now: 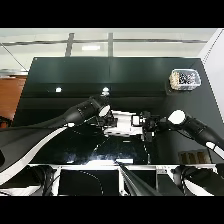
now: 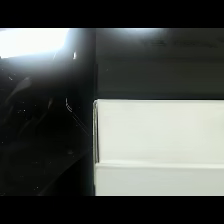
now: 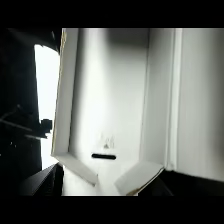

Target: Fold the box and place the chain.

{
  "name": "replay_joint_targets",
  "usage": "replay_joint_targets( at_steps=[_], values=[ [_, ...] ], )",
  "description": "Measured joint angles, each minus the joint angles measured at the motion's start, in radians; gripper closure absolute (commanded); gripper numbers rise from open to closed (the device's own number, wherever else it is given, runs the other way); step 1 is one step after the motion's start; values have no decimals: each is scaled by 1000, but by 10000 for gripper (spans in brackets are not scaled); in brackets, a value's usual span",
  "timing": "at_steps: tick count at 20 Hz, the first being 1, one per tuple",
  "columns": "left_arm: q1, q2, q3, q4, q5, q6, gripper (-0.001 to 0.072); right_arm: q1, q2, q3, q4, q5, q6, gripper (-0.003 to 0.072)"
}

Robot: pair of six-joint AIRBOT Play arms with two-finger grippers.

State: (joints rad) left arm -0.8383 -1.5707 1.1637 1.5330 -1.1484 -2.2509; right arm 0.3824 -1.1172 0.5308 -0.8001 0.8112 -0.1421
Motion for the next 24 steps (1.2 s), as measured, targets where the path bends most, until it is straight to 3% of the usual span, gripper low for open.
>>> replay_joint_targets(
  at_steps=[1, 2, 3, 4, 6, 10, 11, 18, 19, 20, 21, 22, 23, 24],
  values=[
    [0, 0, 0, 0, -4, 0, 683, 0, 6, 0, -20, 5, 6, -6],
    [0, 0, 0, 0, -6, 0, 683, 0, 10, 0, -32, 8, 9, 170],
    [0, 0, 0, 0, -7, 0, 683, 0, 14, 0, -34, 10, 12, 285],
    [0, 0, 0, 0, -8, 0, 683, 0, 16, 0, -29, 12, 16, 286],
    [0, 0, 0, 0, -11, 0, 683, 0, 18, 0, -7, 12, 19, 386],
    [0, 0, 0, 0, -12, 0, 683, 16, 17, 0, 29, 5, 74, 389],
    [0, 0, 0, 0, -13, 0, 683, 26, 13, 0, 34, -3, 96, 485],
    [0, 0, 0, 3, -11, 0, 682, 108, -26, 0, 97, -120, 216, 483],
    [0, 0, 0, 3, -11, 0, 683, 111, -28, 0, 101, -129, 225, 448],
    [0, 0, 0, 3, -10, 0, 683, 114, -30, 0, 103, -136, 233, 329],
    [0, 0, 0, 2, -7, 0, 683, 116, -31, 0, 106, -142, 241, 341],
    [0, 0, 0, 2, -6, 0, 683, 118, -32, 0, 107, -147, 245, 502],
    [0, 0, 0, 1, -6, 0, 683, 119, -32, 0, 106, -152, 251, 443],
    [0, 0, 0, 0, -6, 0, 682, 120, -32, 0, 108, -154, 253, 305]
  ],
)
